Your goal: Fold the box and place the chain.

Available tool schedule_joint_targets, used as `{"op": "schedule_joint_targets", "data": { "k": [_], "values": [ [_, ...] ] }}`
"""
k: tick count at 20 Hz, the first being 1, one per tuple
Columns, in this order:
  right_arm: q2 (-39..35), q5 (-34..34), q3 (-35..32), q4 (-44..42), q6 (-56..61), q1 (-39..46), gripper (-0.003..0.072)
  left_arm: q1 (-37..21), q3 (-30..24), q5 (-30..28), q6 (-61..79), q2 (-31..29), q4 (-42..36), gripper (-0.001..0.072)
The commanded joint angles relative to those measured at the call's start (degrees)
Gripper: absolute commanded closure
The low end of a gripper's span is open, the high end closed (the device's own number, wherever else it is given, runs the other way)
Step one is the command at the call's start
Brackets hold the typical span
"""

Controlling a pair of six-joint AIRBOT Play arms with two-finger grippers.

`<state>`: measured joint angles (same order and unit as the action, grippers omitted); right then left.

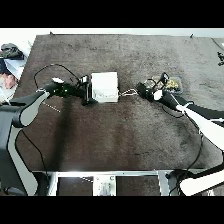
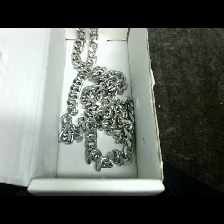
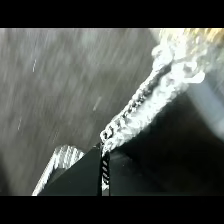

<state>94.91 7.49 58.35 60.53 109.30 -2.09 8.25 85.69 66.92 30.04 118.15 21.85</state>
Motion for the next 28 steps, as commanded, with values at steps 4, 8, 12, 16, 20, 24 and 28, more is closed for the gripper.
{"op": "schedule_joint_targets", "data": {
  "k": [4, 8, 12, 16, 20, 24, 28],
  "values": [
    [-12.2, -2.3, 0.3, 6.5, -0.2, -4.0, 0.0703, 0.0, 0.0, 0.0, 0.0, 0.0, 0.0, 0.0243],
    [-17.7, -2.4, 0.3, 8.9, -0.2, -7.1, 0.0703, 0.0, 0.0, 0.0, 0.0, 0.0, 0.0, 0.0242],
    [-20.1, -8.9, 0.3, 9.3, -0.2, -12.5, 0.0703, 0.0, 0.0, 0.0, 0.0, 0.0, 0.0, 0.0243],
    [-20.4, -11.0, 2.4, 9.4, -0.2, -16.4, 0.0703, 0.0, 0.0, 0.0, 0.0, 0.0, 0.0, 0.0242],
    [-20.3, -11.9, 4.6, 10.3, -0.2, -19.2, 0.0703, 0.0, 0.0, 0.0, 0.0, 0.0, 0.0, 0.0242],
    [-20.3, -12.5, 5.0, 10.8, -0.1, -20.2, 0.0703, 0.0, 0.0, 0.0, 0.0, 0.0, 0.0, 0.0242],
    [-20.3, -14.5, 5.2, 10.9, -0.2, -22.6, 0.0703, 0.0, 0.0, 0.0, 0.0, 0.0, 0.0, 0.0242]
  ]
}}
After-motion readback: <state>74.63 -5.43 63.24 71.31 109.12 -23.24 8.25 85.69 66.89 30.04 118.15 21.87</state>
